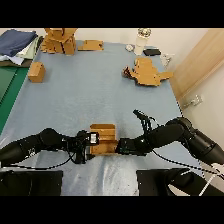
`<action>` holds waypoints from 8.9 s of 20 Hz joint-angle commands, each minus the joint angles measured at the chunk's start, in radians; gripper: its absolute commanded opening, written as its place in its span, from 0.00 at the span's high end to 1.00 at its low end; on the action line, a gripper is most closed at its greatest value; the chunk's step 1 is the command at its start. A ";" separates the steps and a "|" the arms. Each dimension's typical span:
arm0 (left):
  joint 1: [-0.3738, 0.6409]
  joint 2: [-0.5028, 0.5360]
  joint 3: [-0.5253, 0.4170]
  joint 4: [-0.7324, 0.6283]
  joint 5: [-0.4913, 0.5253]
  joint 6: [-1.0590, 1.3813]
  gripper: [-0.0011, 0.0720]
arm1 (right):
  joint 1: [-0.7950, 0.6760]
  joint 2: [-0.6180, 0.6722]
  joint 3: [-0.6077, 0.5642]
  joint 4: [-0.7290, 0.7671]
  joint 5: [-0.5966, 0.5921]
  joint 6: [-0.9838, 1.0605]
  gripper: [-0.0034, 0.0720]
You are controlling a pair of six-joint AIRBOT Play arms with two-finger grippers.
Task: Fold the box.
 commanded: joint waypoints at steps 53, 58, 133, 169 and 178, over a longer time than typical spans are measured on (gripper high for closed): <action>-0.001 -0.068 0.000 0.001 0.016 -0.004 0.34 | -0.007 0.016 0.090 -0.267 -0.046 -0.653 0.95; -0.001 -0.068 0.000 0.001 0.017 -0.004 0.34 | 0.066 0.054 -0.076 -0.215 0.032 -0.992 0.16; 0.000 -0.068 0.000 0.001 0.024 -0.004 0.34 | 0.112 -0.134 0.015 -0.247 0.169 -0.156 0.63; 0.000 -0.068 0.000 0.001 0.024 -0.004 0.34 | 0.346 -0.550 0.367 -0.546 -0.045 0.429 0.45; 0.000 -0.068 0.000 0.001 0.024 -0.004 0.34 | 0.369 -0.647 0.370 -0.518 -0.049 0.510 0.65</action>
